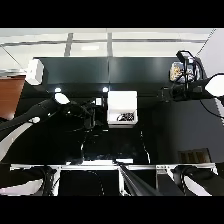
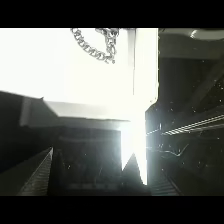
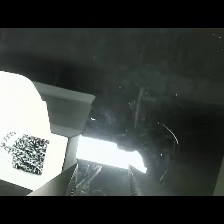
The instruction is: Fold the box and place the chain.
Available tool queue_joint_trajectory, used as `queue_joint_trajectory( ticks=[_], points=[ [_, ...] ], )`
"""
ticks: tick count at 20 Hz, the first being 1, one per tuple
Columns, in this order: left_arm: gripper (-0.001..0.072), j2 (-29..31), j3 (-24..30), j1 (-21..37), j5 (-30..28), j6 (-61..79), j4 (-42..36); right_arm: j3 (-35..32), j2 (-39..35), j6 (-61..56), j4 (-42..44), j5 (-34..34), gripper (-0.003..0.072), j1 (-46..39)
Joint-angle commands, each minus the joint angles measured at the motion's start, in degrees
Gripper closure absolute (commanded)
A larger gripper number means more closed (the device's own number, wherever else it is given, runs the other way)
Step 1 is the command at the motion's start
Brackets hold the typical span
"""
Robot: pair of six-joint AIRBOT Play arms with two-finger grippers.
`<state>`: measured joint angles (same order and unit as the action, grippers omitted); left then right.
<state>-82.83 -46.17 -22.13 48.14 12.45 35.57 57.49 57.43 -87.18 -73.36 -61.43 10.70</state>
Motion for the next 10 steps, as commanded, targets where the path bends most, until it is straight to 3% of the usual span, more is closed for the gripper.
queue_joint_trajectory(
  ticks=[1,3,10],
  points=[
    [-0.0002,-1.6,-1.0,-1.9,-1.6,1.3,-1.3,0.0,0.0,0.0,0.0,0.2,0.0319,0.0],
    [-0.0002,-2.2,-1.9,-2.1,-1.6,1.6,-4.8,0.0,0.0,0.0,0.0,0.2,0.0319,0.0],
    [-0.0002,-2.6,-2.4,-2.1,-1.4,2.6,-5.0,0.0,0.0,0.0,0.0,0.4,0.0319,0.0]
  ],
)
